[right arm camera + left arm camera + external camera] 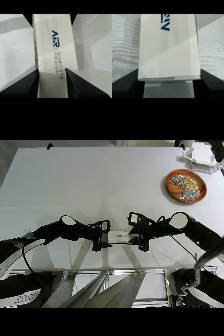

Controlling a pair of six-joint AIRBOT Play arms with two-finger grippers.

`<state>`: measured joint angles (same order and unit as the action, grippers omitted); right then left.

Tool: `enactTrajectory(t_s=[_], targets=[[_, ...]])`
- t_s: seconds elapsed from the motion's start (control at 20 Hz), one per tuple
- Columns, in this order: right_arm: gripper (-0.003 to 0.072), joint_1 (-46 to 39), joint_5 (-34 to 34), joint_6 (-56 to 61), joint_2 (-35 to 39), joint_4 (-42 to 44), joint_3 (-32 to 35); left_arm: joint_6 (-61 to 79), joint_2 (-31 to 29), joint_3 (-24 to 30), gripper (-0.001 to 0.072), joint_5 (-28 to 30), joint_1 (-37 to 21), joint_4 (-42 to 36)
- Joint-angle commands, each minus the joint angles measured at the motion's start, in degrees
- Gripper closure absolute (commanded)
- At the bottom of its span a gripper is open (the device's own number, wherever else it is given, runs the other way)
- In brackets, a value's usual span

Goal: Fold the box and place the chain.

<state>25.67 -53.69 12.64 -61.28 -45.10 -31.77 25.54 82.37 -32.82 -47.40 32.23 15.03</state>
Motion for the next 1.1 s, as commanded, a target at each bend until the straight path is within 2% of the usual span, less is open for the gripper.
enactTrajectory(t_s=[0.0, 0.05, 0.1, 0.3, 0.5, 0.55, 0.6, 0.65, 0.7, 0.85, 1.05], targets=[[0.0209, 0.04, 1.55, -0.07, 0.09, 0.00, 0.04, -0.02, -0.02, -0.04, 0.0577, 0.02, 0.00, 0.00], [0.0102, 0.04, 2.19, -0.07, 0.50, 0.15, 0.04, -0.02, -0.02, -0.04, 0.0577, 0.02, 0.00, 0.00], [0.0085, 0.04, 2.58, -0.11, 1.29, 0.33, 0.04, -0.02, -0.02, -0.04, 0.0577, 0.02, 0.00, 0.00], [0.0079, 0.02, 5.09, -0.11, 5.95, 0.57, 0.04, -0.02, -0.02, -0.04, 0.0577, 0.02, 0.00, -0.02], [0.0082, 0.02, 5.35, -1.92, 8.96, 5.99, 0.04, -0.02, -0.02, -0.04, 0.0577, 0.02, 0.00, 0.00], [0.0137, 0.02, 5.33, -2.60, 8.96, 8.63, 0.04, -0.02, -0.02, -0.04, 0.0577, 0.02, 0.00, 0.00], [0.0350, 0.04, 5.11, -2.60, 8.96, 11.37, 0.07, -0.02, -0.02, -0.04, 0.0577, 0.02, 0.00, 0.00], [0.0629, 0.04, 4.79, -2.62, 8.96, 13.75, 0.15, -0.02, -0.02, -0.04, 0.0577, 0.00, 0.00, -0.02], [0.0677, 0.04, 4.94, -2.69, 8.92, 16.13, 0.63, -0.02, -0.02, -0.04, 0.0577, 0.02, 0.00, 0.00], [0.0678, 0.04, 6.34, -4.24, 7.80, 18.97, 4.15, -0.02, -0.02, -0.04, 0.0577, 0.02, 0.00, 0.00], [0.0678, 0.04, 8.98, -13.66, 3.80, 28.00, 9.88, -0.02, -0.02, -0.04, 0.0577, 0.02, 0.00, 0.00]])
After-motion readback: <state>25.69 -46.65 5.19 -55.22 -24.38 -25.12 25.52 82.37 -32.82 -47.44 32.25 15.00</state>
